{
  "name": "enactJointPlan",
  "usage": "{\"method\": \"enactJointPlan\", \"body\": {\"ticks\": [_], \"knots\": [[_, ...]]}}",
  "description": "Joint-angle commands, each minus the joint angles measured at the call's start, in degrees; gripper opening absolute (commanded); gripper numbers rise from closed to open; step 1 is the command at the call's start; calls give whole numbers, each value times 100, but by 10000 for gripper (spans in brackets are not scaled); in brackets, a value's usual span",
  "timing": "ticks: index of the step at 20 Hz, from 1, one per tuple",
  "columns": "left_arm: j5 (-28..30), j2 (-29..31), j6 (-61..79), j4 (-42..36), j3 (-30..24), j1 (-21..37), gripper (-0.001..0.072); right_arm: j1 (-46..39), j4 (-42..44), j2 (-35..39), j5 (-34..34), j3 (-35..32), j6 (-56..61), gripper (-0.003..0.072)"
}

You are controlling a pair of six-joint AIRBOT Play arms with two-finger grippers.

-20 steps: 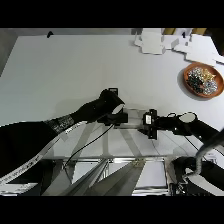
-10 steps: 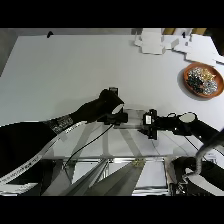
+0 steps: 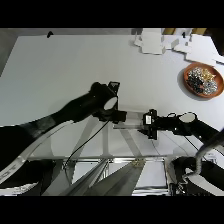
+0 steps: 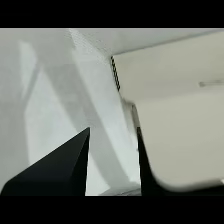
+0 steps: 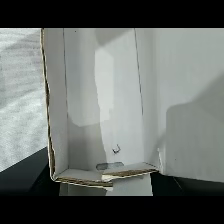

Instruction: Fold the box and place the chain.

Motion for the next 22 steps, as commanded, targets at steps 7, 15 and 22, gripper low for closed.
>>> {"method": "enactJointPlan", "body": {"ticks": [7,15,22], "knots": [[-501,2063,6857,-1182,-835,1067,427,0,2,0,0,0,2,412],[1915,2809,14240,-4030,-3751,2754,426,0,4,0,2,0,2,412],[2817,1261,15840,-5888,-3840,2736,698,0,2,0,0,0,0,412]]}}
